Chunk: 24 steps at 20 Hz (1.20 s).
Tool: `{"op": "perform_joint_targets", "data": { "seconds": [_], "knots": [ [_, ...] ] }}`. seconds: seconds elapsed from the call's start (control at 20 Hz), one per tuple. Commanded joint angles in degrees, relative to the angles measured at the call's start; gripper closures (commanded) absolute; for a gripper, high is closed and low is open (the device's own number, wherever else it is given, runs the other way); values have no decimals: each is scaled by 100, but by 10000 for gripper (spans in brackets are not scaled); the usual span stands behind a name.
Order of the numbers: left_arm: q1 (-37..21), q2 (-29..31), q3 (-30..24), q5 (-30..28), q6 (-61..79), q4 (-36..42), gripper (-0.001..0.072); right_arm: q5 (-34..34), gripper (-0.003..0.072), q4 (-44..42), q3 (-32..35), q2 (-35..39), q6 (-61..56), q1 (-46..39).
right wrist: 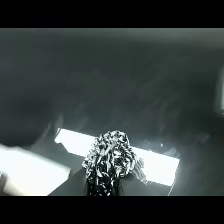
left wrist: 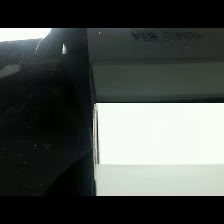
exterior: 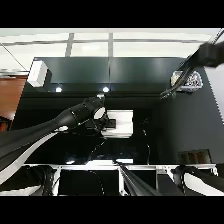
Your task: Fold the box and place the chain.
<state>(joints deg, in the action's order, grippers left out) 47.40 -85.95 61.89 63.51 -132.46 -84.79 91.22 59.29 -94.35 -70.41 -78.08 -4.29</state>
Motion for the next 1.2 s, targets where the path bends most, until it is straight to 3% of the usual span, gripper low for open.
{"op": "perform_joint_targets", "data": {
  "seconds": [0.0, 0.1, 0.25, 0.65, 1.15],
  "knots": [
    [-2, 0, -2, 0, 2, 0, 686, 37, 675, -470, 1224, 503, 358, 662],
    [-2, 0, -2, 0, 0, 0, 685, -315, 675, -605, 1766, 656, 358, 953],
    [-2, 0, -2, 2, 0, 0, 685, -393, 675, -966, 2065, 658, 417, 1309],
    [-2, 0, -2, 0, 0, 2, 685, -291, 675, -1593, 2076, 658, 446, 1867],
    [-2, 0, -2, 0, 2, 0, 685, -1045, 675, -1676, 2133, 299, 435, 2664]
  ]
}}
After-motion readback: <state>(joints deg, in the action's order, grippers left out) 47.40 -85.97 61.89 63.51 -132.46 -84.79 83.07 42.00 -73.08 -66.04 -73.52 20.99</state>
